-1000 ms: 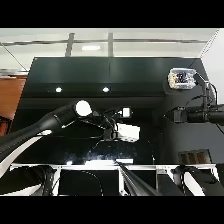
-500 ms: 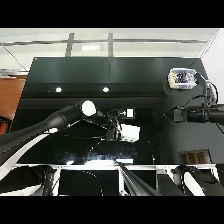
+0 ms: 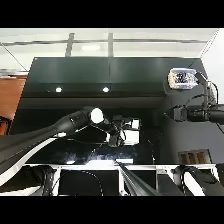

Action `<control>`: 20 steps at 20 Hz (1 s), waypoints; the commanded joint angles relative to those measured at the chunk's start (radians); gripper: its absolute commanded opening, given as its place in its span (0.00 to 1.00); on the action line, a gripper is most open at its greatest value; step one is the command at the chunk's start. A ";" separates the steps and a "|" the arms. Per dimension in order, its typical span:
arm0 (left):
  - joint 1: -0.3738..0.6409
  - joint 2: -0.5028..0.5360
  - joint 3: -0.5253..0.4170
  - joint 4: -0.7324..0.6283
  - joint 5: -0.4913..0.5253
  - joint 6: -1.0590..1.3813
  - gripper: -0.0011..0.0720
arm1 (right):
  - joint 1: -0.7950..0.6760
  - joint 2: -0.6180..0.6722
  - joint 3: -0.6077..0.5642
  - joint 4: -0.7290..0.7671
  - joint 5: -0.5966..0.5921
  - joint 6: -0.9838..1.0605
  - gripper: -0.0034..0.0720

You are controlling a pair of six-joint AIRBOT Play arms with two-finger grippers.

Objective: Fold the box and place the chain.

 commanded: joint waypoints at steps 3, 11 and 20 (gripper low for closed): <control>-0.038 -0.015 0.013 0.198 0.068 -0.227 0.90 | -0.001 0.000 0.000 0.000 -0.006 0.001 0.06; 0.278 0.072 0.101 0.649 -0.133 -0.808 0.42 | -0.001 0.000 0.000 -0.001 -0.031 0.001 0.06; 1.128 -0.198 0.521 0.470 -0.166 -1.048 0.42 | -0.001 0.000 0.000 0.001 -0.038 0.006 0.06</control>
